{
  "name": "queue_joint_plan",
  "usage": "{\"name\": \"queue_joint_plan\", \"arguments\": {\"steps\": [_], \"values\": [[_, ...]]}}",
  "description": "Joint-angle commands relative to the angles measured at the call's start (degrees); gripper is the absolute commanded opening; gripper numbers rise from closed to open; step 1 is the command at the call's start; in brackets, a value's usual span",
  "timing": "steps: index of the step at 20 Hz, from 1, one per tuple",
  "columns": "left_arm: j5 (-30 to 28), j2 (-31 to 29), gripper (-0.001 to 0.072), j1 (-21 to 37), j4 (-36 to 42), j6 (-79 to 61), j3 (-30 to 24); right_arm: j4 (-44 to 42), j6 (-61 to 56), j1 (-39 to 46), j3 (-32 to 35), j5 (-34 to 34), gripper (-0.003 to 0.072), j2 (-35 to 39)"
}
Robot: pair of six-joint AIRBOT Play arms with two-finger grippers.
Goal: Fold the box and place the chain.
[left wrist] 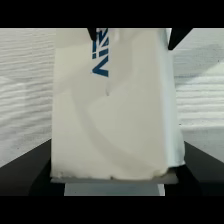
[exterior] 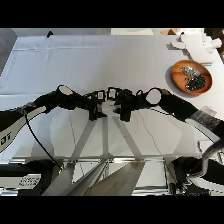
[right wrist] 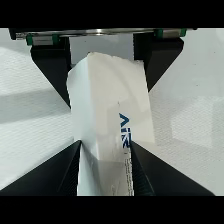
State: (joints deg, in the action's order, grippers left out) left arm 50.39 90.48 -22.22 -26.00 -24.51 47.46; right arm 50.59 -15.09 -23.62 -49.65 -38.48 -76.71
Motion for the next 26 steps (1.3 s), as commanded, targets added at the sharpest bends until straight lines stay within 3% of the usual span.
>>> {"name": "queue_joint_plan", "arguments": {"steps": [1,9,14,17,18,20,24,25,26], "values": [[0.0,0.0,0.0275,0.0,0.0,-0.1,0.0,0.0,0.0,0.0,0.0,2.2,0.0314,0.5],[0.0,0.0,0.0275,0.0,0.0,-0.1,0.0,1.9,0.0,-2.5,0.6,6.4,0.0315,3.5],[0.0,0.0,0.0275,0.0,0.0,-0.1,0.0,1.9,0.0,-2.5,4.9,6.4,0.0318,3.5],[0.0,0.0,0.0275,0.0,0.0,-0.1,0.0,1.8,0.0,-2.5,5.8,6.4,0.0363,3.5],[0.0,0.0,0.0275,0.0,0.0,-0.1,0.0,1.7,0.0,-2.5,5.8,6.6,0.0461,3.5],[0.0,0.0,0.0275,0.0,0.0,-0.1,0.0,1.7,0.0,-2.5,5.8,6.7,0.0524,3.7],[0.0,0.0,0.0275,0.0,0.0,-0.1,0.0,-0.9,-0.1,-2.5,5.8,6.7,0.051,7.1],[0.0,0.0,0.0275,0.0,0.0,-0.1,0.0,-3.6,-0.1,-2.4,5.8,6.8,0.0447,8.2],[0.0,0.0,0.0275,0.0,0.0,-0.1,0.0,-6.5,-0.1,-2.4,5.8,6.8,0.0333,9.0]]}}
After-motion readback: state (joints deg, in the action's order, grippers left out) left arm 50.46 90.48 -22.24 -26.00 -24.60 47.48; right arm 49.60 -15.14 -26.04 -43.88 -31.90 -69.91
